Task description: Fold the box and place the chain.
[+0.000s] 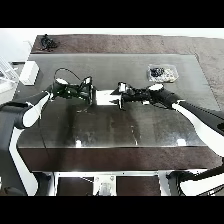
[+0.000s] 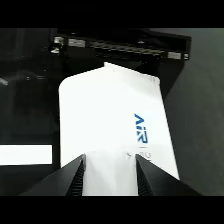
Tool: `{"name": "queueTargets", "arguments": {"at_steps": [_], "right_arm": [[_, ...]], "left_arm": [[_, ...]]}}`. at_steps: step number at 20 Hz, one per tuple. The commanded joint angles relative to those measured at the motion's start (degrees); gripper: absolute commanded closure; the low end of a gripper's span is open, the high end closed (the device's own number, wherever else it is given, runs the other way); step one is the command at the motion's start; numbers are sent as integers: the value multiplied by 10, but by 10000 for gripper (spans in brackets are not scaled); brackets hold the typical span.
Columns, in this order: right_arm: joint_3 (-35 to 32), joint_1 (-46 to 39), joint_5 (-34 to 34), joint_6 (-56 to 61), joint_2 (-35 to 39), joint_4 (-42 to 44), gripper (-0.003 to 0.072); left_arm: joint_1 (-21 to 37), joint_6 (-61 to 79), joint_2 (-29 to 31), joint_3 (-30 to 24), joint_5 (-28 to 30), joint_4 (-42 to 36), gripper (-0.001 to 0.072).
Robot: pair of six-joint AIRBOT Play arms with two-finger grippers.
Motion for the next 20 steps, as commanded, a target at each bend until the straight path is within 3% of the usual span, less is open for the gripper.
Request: {"name": "queueTargets", "arguments": {"at_steps": [1,10,12,14,20], "right_arm": [[-7,-1,-16,-49,0,42,289],[-7,-4,-11,-82,3,84,298],[-7,-9,22,-64,7,83,298],[-7,-17,73,-43,9,75,298],[-7,-20,66,7,3,21,294]], "left_arm": [[0,0,0,0,0,0,401],[0,0,0,0,0,0,401],[0,0,0,0,0,0,401],[0,0,0,0,0,0,401],[0,0,0,0,0,0,401]]}}
